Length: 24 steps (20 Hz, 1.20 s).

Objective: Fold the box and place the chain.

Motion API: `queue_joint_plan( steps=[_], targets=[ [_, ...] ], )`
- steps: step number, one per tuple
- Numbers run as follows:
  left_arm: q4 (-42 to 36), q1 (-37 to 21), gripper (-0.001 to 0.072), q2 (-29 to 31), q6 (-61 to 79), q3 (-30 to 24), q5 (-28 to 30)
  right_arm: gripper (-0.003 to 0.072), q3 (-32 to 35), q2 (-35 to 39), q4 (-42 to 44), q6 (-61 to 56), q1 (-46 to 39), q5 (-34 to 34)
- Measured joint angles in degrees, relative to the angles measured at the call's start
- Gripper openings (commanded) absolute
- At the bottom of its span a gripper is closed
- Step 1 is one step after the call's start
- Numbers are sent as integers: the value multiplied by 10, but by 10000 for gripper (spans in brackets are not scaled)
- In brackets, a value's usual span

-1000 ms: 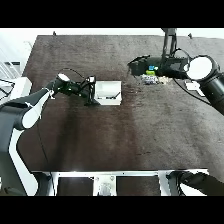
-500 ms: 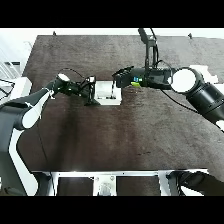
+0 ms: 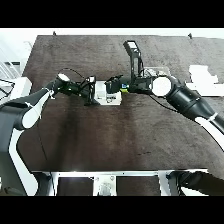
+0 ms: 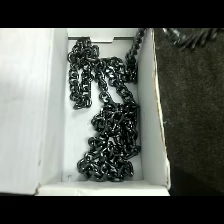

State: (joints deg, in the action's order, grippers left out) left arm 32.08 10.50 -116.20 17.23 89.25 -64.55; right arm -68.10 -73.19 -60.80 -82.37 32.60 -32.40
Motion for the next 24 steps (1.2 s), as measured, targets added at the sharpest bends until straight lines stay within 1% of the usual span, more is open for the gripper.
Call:
queue_joint_plan(
  steps=[5,9,16,21,24],
  targets=[
    [0,0,463,0,-2,0,0,16,-9,-17,2,0,0,57],
    [0,0,463,0,-2,0,0,16,-23,-20,2,-1,0,78],
    [0,0,463,0,-3,0,0,16,-23,-33,4,-3,0,84],
    [0,0,463,0,-3,0,0,16,5,-48,17,-12,1,77],
    [0,0,463,0,-3,0,0,16,15,-79,20,-14,1,84]
  ],
)
